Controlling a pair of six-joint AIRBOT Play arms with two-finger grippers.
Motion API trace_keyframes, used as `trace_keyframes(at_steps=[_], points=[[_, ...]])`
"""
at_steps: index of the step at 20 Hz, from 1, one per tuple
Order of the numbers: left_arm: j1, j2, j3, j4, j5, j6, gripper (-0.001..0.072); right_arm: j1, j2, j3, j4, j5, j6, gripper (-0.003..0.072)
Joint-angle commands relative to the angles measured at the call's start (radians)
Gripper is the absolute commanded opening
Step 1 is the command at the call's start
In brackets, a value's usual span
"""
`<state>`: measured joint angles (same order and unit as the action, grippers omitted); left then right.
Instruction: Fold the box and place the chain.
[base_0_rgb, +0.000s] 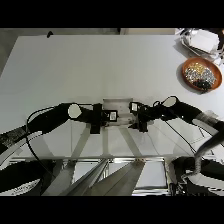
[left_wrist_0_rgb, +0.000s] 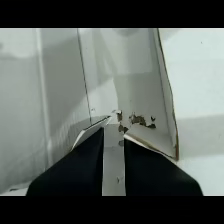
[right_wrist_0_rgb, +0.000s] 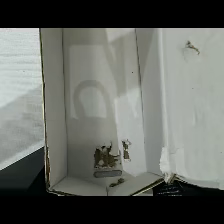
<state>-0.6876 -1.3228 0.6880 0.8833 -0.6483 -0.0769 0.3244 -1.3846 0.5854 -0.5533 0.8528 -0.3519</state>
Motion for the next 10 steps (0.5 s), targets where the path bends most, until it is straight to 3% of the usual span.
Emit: trace_keyframes(at_steps=[1,2,4,5,9,10], points=[[-0.012,-0.01,0.0,-0.032,0.015,-0.002,0.015,0.0,0.001,0.001,0.001,0.0,0.003,0.0403],[-0.013,-0.01,0.0,-0.037,0.018,-0.002,0.0166,0.0,0.001,0.001,0.001,0.0,0.003,0.0403],[-0.013,-0.01,0.0,-0.038,0.02,-0.002,0.0324,0.0,0.001,0.001,0.001,0.0,0.003,0.0403],[-0.013,-0.01,0.0,-0.038,0.019,-0.001,0.0351,0.0,0.001,0.001,0.001,0.0,0.003,0.0403],[-0.013,-0.008,0.0,-0.038,0.0,-0.003,0.0344,0.0,0.001,0.001,0.001,0.0,0.003,0.0403],[-0.011,-0.002,0.0,-0.034,-0.02,-0.03,0.026,0.0,0.001,0.001,0.001,0.0,0.003,0.0403]])
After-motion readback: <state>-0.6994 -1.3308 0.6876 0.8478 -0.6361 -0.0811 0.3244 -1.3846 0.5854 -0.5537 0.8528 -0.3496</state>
